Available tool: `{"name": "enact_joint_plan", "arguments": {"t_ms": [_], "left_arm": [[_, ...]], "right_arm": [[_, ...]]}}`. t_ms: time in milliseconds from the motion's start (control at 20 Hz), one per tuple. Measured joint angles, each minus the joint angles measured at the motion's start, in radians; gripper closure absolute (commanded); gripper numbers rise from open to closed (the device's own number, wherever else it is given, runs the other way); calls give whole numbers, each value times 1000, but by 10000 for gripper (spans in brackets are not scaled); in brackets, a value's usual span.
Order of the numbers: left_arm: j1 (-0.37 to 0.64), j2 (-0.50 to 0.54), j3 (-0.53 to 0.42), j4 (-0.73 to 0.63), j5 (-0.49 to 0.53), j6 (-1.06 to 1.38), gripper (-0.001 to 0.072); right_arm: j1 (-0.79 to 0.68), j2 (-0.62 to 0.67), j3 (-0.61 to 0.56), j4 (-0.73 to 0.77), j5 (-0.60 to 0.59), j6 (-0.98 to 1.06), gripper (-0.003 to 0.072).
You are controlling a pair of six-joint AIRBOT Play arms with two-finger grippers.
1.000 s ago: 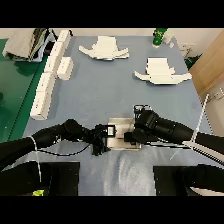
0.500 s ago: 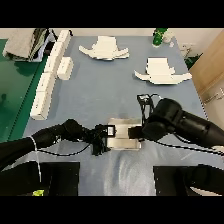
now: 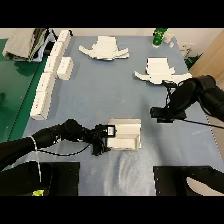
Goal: Fold the box.
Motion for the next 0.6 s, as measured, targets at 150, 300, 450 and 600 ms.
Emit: {"name": "enact_joint_plan", "arguments": {"t_ms": [150,300,450,600], "left_arm": [[0,0,0,0,0,0,258],[0,0,0,0,0,0,258],[0,0,0,0,0,0,258],[0,0,0,0,0,0,258]], "right_arm": [[-160,-145,10,351,-1,-255,683],[-201,-279,27,564,-67,-415,683],[-163,-332,34,652,-130,-542,683],[-97,-303,23,658,-154,-635,683]]}}
